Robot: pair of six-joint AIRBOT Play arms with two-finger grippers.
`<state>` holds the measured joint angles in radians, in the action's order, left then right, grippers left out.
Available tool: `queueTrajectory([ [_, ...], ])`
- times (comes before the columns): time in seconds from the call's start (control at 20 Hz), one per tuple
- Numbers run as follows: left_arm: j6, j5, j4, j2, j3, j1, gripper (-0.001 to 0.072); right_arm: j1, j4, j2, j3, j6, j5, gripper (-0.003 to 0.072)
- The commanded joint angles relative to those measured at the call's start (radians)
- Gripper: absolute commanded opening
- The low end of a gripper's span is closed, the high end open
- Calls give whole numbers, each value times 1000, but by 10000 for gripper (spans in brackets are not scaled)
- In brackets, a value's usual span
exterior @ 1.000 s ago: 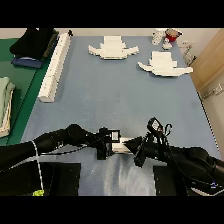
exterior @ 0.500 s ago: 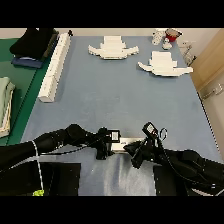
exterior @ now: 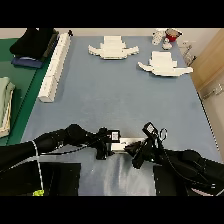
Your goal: Fold the box.
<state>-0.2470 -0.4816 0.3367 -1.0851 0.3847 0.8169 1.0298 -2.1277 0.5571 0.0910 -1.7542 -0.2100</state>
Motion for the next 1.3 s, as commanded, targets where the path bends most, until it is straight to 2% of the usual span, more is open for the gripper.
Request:
queueTrajectory([
  [0.0, 1, 1, 0, 0, 1, 0, 413, 0, 27, -74, 18, 0, 18, 81],
  [0.1, 1, 1, 0, 0, 1, 0, 412, -11, 64, -93, 40, 0, 2, 81],
  [0.2, 1, 0, 0, 0, 1, 0, 413, -45, 80, -89, 78, 0, -69, 81],
  [0.35, 1, 1, 0, 0, 1, 0, 413, -139, 188, -47, 185, 0, -282, 68],
  [0.4, 1, 0, 0, 0, 1, 0, 413, -183, 247, -19, 234, 1, -369, 14],
  [0.5, 1, 1, 0, 0, 1, 0, 413, -301, 342, 65, 351, 0, -525, 5],
  [0.6, 1, 0, 0, 0, 1, 0, 413, -443, 357, 171, 475, -59, -619, 3],
  [0.85, 1, 1, 0, 0, 1, 0, 413, -687, 228, 465, 726, -321, -782, 3],
  [1.05, 1, 0, 0, 0, 1, 0, 413, -782, 220, 690, 864, -311, -870, 3],
  [1.25, 1, 0, 0, 0, 1, 0, 413, -787, 216, 797, 931, -277, -864, 4],
])
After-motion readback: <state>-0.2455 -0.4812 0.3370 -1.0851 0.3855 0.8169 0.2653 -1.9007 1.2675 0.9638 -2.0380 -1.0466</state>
